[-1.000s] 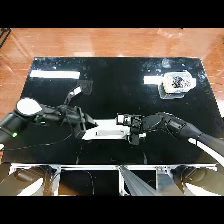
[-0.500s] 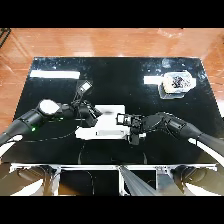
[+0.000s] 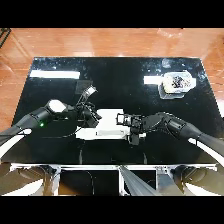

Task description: Fold the box and place the chain.

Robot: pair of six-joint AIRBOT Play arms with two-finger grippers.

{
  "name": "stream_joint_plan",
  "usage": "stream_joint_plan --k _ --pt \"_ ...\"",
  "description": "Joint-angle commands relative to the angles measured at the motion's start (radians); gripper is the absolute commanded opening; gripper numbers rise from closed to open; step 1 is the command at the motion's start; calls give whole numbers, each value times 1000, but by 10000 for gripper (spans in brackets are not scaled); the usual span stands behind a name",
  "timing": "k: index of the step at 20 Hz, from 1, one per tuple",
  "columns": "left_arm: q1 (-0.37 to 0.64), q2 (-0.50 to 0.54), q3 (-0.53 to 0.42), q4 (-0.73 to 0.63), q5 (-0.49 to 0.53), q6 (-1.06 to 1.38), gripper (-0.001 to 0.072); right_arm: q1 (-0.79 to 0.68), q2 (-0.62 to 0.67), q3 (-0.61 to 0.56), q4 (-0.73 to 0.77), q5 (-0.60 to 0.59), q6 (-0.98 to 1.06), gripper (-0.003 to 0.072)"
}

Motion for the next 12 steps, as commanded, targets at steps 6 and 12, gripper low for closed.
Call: stream_joint_plan --k 6,12 --pt "153 53 155 325 -520 -18 19 1 0 0 0 0 0 299" --pt "181 251 25 405 -502 -11 18 1 0 0 0 1 0 299"
